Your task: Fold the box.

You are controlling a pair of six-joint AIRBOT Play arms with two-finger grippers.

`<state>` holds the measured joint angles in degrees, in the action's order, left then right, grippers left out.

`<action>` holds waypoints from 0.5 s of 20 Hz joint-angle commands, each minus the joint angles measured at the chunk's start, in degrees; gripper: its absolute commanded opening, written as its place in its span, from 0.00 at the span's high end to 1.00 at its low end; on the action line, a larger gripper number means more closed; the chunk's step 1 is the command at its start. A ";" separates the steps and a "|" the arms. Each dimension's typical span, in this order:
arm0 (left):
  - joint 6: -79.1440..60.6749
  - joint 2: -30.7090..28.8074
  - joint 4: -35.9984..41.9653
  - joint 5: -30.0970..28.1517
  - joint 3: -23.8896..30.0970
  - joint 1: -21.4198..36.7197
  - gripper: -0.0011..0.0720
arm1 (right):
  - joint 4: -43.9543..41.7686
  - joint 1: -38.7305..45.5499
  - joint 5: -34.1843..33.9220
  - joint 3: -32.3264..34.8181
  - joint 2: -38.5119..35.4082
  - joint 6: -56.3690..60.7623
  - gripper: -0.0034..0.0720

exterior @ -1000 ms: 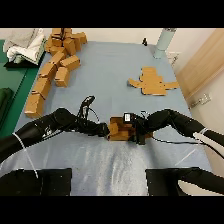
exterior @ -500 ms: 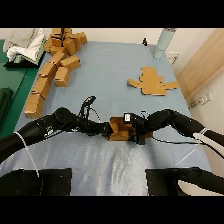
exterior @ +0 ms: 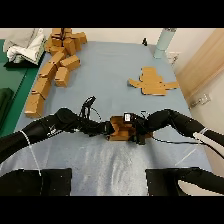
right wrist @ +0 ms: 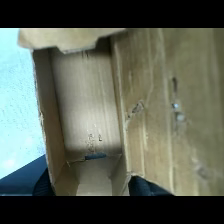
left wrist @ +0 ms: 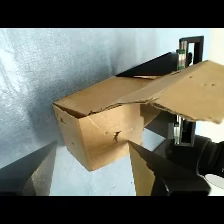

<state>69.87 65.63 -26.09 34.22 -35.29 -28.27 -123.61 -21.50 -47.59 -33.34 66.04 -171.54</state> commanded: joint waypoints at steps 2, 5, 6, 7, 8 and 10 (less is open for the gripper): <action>0.72 0.11 -0.61 -1.92 -0.52 -0.39 0.06 | -0.02 -0.04 0.00 -0.02 -0.02 0.02 0.28; 10.86 0.13 -7.85 -5.18 -1.97 -3.13 0.08 | -0.02 -0.02 0.00 -0.02 -0.02 0.02 0.28; 15.56 0.20 -12.74 -5.35 -2.97 -4.24 0.08 | -0.02 -0.02 0.00 -0.02 -0.02 0.02 0.28; 21.11 0.66 -18.93 -4.68 -4.39 -5.62 0.08 | -0.02 -0.04 0.00 -0.02 -0.02 0.00 0.28; 27.04 1.46 -25.33 -3.65 -5.84 -6.93 0.08 | -0.02 -0.04 0.00 -0.02 -0.02 0.02 0.28; 38.80 3.69 -37.33 -1.38 -8.98 -9.46 0.08 | -0.02 -0.04 0.00 -0.02 -0.02 0.02 0.28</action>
<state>91.81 67.42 -46.26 31.20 -40.82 -34.59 -123.63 -21.50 -47.59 -33.34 66.04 -171.52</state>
